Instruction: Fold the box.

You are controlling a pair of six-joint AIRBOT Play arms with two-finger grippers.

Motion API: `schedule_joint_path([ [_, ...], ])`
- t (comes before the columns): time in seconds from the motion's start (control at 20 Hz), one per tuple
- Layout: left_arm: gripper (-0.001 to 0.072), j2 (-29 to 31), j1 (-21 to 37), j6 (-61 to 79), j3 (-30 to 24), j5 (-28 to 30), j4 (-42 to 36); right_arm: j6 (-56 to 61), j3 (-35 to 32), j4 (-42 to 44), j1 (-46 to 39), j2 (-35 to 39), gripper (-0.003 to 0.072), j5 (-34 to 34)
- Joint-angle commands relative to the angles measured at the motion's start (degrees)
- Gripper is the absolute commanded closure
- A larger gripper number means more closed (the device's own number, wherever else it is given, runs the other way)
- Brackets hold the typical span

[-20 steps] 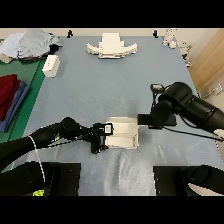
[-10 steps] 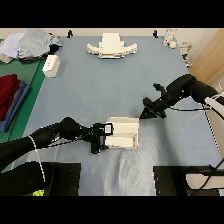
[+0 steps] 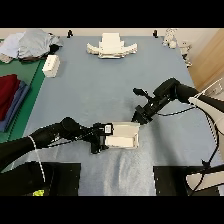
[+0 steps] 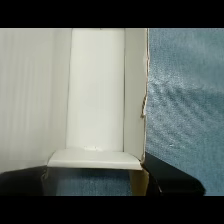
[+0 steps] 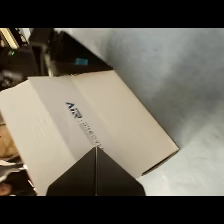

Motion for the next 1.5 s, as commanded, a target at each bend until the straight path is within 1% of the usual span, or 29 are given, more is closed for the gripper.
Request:
schedule_joint_path([
  [0.0, 0.0188, 0.0, 0.0, 0.0, 0.0, 0.0, 0.0, -5.3, -0.2, -4.1, 2.9, 6.5, 0.0685, 3.9],
  [0.15, 0.0189, 0.0, 0.0, 0.0, 0.0, 0.0, 0.0, -7.7, -2.8, -7.6, 6.7, 14.1, 0.0685, 13.5],
  [0.35, 0.0189, 0.0, 0.0, 0.0, 0.0, 0.0, 0.0, -13.5, -12.0, -7.7, 13.9, 23.3, 0.0685, 27.9],
  [0.6, 0.0189, 0.0, 0.0, 0.0, 0.0, 0.0, 0.0, -17.7, -23.3, -7.8, 23.2, 34.8, 0.0685, 44.7],
  [0.75, 0.0188, 0.0, 0.0, 0.0, 0.0, 0.0, 0.0, -20.1, -29.2, -8.1, 28.1, 39.4, 0.0685, 53.1],
  [0.85, 0.0189, 0.0, 0.0, 0.0, 0.0, 0.0, 0.0, -20.9, -32.1, -9.8, 31.5, 40.8, 0.0684, 57.9],
  [1.0, 0.0189, 0.0, 0.0, 0.0, 0.0, 0.0, 0.0, -20.9, -33.2, -15.0, 35.5, 40.9, 0.0683, 61.9],
  [1.1, 0.0189, 0.0, 0.0, 0.0, 0.0, 0.0, 0.0, -21.3, -33.2, -17.4, 36.3, 40.9, 0.0683, 63.3],
  [1.15, 0.0188, 0.0, 0.0, 0.0, 0.0, 0.0, 0.0, -21.5, -33.2, -18.6, 36.4, 40.9, 0.0641, 63.4],
  [1.25, 0.0189, 0.0, 0.0, 0.0, 0.0, 0.0, 0.0, -23.7, -33.0, -18.9, 36.4, 41.0, 0.0484, 63.4],
  [1.3, 0.0189, 0.0, 0.0, 0.0, 0.0, 0.0, 0.0, -25.1, -32.6, -18.9, 36.4, 41.0, 0.0447, 62.9],
  [1.45, 0.0189, 0.0, 0.0, 0.0, 0.0, 0.0, 0.0, -28.9, -30.5, -18.9, 36.4, 41.0, 0.0437, 61.2],
])
